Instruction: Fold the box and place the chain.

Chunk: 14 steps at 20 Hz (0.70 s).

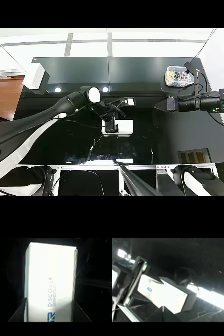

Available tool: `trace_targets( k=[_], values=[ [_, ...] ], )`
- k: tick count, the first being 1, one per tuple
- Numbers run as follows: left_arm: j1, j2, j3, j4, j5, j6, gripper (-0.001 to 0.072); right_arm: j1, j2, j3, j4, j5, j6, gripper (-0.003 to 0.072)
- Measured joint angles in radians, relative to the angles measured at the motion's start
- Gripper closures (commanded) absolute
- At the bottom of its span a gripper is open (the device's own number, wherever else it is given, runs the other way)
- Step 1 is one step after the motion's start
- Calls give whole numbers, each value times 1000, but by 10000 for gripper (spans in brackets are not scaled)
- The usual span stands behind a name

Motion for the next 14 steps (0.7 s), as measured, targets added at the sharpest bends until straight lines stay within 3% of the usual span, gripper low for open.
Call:
trace_targets(
  k=[3,4,5,6,10,14],
  values=[
    [-52,-6,0,65,68,-29,25,0,0,0,0,-1,0,667],
    [-71,-10,0,91,90,-42,91,0,0,0,0,-1,0,667],
    [-92,-12,0,121,110,-66,337,0,0,0,0,-1,0,667],
    [-108,-12,1,154,124,-94,393,0,0,0,0,-1,0,667],
    [-107,31,0,341,89,-263,402,0,0,0,0,-1,3,667],
    [76,140,-2,464,-40,-436,401,0,0,0,0,-1,3,667]
  ],
)
